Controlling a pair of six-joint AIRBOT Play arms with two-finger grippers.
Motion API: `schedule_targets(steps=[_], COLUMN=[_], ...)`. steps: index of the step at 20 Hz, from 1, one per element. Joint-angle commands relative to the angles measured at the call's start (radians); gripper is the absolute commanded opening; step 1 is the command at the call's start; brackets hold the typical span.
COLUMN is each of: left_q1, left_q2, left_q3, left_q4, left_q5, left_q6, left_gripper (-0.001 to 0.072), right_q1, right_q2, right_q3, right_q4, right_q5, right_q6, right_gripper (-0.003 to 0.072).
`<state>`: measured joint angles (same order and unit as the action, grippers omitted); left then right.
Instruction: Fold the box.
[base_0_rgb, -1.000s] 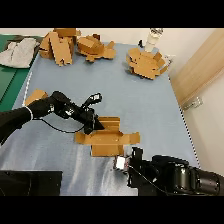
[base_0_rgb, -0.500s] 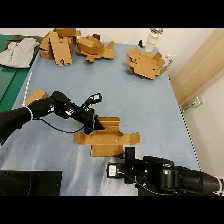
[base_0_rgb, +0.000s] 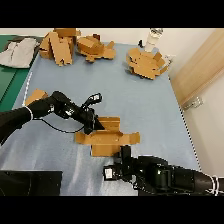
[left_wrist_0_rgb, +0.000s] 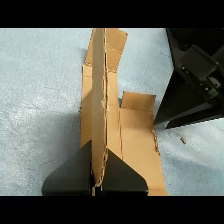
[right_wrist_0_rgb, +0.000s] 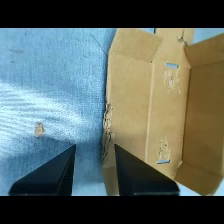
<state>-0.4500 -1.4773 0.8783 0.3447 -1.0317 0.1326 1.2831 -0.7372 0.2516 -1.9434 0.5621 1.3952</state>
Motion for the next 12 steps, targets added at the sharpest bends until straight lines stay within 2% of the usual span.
schedule_targets(steps=[1,4,7,12], left_q1=[0.001,0.001,0.001,0.001], left_q2=[0.000,0.000,0.000,0.000], left_q3=[0.000,0.000,0.000,0.000], left_q4=[0.000,0.000,0.000,0.000], left_q5=[0.000,0.000,0.000,0.000], left_q6=[0.000,0.000,0.000,0.000], left_gripper=[0.0012,0.0012,0.0012,0.0012], right_q1=[0.000,0.000,-0.040,-0.118], right_q2=[-0.003,-0.003,-0.003,-0.003], right_q3=[0.001,0.010,0.020,0.020], right_q4=[-0.035,-0.045,-0.053,-0.045], right_q5=[-0.005,0.002,0.000,-0.006], right_q6=[0.000,0.002,0.002,0.002], right_gripper=[0.0368,0.0368,0.0297,0.0298])
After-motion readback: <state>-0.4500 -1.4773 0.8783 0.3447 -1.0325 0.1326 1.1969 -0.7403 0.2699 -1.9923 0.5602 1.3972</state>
